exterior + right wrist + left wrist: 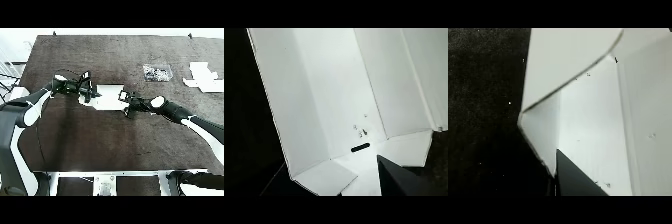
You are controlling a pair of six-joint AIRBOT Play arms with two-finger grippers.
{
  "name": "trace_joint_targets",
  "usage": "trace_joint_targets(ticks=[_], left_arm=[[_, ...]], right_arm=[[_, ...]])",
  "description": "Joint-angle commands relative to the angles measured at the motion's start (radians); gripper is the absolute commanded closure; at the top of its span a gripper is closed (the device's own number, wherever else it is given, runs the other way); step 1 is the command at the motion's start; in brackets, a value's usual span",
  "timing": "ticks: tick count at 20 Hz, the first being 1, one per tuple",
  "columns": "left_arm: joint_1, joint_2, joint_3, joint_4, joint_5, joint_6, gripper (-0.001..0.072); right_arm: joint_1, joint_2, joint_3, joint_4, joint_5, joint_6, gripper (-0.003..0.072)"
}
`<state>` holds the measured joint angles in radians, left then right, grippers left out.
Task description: Fold the box and place the chain.
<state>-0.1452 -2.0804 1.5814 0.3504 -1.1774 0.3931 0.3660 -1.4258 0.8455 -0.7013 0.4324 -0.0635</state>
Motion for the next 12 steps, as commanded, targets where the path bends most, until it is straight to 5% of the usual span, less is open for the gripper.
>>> trace_joint_targets(ticks=[1,6,12], left_arm=[[0.000,0.000,0.000,0.000,-0.001,0.000,0.0690],[0.000,0.000,0.000,0.000,-0.001,0.000,0.0690],[0.000,0.000,0.000,0.000,-0.001,0.000,0.0690]], right_arm=[[-0.008,-0.001,0.023,0.013,-0.036,-0.002,0.0046],[-0.023,-0.015,0.073,0.013,-0.029,-0.023,0.0046],[-0.096,-0.066,0.142,0.014,0.122,-0.071,0.0046]])
